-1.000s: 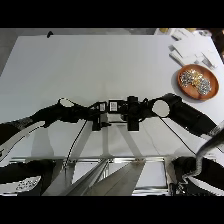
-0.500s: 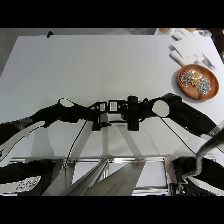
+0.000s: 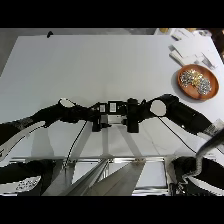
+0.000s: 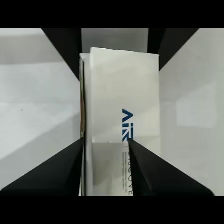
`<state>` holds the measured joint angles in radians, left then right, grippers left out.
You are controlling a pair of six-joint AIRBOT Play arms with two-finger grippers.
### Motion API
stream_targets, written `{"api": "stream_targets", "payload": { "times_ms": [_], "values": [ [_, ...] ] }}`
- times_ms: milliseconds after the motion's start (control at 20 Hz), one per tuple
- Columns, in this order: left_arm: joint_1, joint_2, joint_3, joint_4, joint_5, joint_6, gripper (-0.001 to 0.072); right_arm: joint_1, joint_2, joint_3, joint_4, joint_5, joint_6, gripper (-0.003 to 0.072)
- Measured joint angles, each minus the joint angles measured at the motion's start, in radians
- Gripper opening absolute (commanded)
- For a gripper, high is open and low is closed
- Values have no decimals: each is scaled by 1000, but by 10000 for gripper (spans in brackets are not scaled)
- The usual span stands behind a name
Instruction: Fold the box and place the chain.
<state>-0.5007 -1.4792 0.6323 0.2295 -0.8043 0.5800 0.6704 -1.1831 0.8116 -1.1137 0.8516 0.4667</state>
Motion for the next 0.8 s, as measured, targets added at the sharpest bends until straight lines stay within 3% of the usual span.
{"api": "stream_targets", "payload": {
  "times_ms": [300,350,400,450,500,800],
  "values": [
    [0,0,0,-3,3,-4,150,0,45,0,15,18,-3,333],
    [0,0,0,-4,3,-4,150,0,52,0,18,18,-3,303],
    [0,0,0,-4,3,-4,150,0,56,0,18,19,-2,221],
    [0,0,0,-4,4,-4,150,0,60,0,18,19,2,87],
    [0,0,0,-5,5,-4,150,0,61,0,18,18,8,17],
    [0,0,0,-5,7,-4,150,-44,66,0,40,23,31,17]
  ]
}}
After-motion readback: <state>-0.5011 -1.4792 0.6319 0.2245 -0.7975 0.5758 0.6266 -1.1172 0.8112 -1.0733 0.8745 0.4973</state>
